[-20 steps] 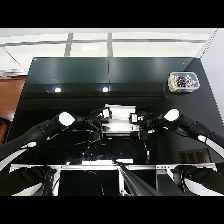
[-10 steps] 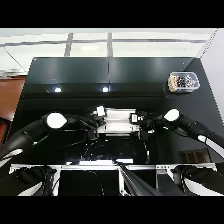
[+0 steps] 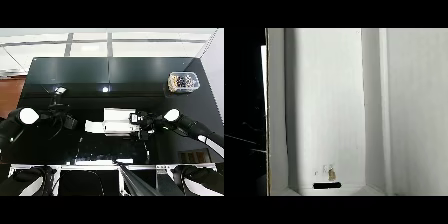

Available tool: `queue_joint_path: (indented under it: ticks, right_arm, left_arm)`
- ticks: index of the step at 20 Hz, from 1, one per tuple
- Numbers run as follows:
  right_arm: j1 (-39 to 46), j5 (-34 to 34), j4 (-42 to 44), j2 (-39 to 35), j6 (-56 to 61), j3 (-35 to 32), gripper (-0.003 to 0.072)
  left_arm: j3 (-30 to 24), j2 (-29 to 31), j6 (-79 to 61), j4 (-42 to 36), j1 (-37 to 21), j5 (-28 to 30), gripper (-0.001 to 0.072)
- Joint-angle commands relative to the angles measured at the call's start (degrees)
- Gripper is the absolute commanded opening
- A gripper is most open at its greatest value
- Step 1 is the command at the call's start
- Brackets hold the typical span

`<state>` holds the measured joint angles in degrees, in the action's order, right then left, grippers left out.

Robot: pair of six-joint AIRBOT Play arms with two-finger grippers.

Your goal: Fold the box and place the chain.

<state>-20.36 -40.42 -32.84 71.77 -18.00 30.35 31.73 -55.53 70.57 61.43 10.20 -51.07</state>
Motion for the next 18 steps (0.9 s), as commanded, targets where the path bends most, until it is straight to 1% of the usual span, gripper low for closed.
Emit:
queue_joint_path:
  ticks: [1, 3, 4, 5, 8, 10, 11, 12, 13, 14, 15, 18]
  right_arm:
    - [0.0, 0.0, 0.0, 0.0, 0.0, 0.0, 0.0066]
    - [0.0, 0.0, 0.0, 0.0, 0.0, 0.0, 0.0065]
    - [0.0, 0.0, 0.0, 0.0, 0.0, 0.0, 0.0065]
    - [0.0, 0.0, 0.0, 0.0, 0.0, 0.0, 0.0065]
    - [0.0, 0.0, 0.0, 0.0, 0.0, 0.0, 0.0066]
    - [0.0, 0.0, 0.0, 0.0, 0.0, 0.0, 0.0065]
    - [0.0, 0.0, 0.0, 0.0, 0.0, 0.0, 0.0065]
    - [0.0, 0.0, 0.0, 0.0, 0.0, 0.0, 0.0065]
    - [0.0, 0.0, 0.0, 0.0, 0.0, 0.0, 0.0065]
    - [0.0, 0.0, 0.0, 0.0, 0.0, 0.0, 0.0065]
    - [0.0, 0.0, 0.0, 0.0, 0.0, 0.0, 0.0065]
    - [0.0, 0.0, 0.0, 0.0, 0.0, 0.0, 0.0065]
  left_arm:
    - [-0.6, -8.4, 11.2, -15.5, -8.2, -6.2, 0.0026]
    - [-0.5, -14.8, 0.9, -27.3, -7.3, -6.7, 0.0024]
    - [-0.4, -17.8, -0.5, -31.4, -6.2, -6.5, 0.0024]
    - [-0.2, -20.0, -1.8, -33.3, -4.7, -6.1, 0.0024]
    - [2.4, -24.9, -3.4, -32.0, 0.4, -5.8, 0.0024]
    - [4.5, -25.6, -5.1, -32.1, 2.4, -6.8, 0.0024]
    - [5.8, -25.6, -6.4, -32.1, 2.9, -8.2, 0.0031]
    - [7.3, -25.6, -8.2, -32.0, 3.1, -10.7, 0.0143]
    - [8.7, -25.6, -10.2, -31.9, 3.1, -13.3, 0.0318]
    - [10.2, -25.6, -10.6, -32.0, 3.1, -14.8, 0.0538]
    - [11.5, -25.6, -10.5, -32.4, 3.2, -15.5, 0.0585]
    - [14.6, -25.6, -10.1, -32.3, 5.5, -14.9, 0.0583]
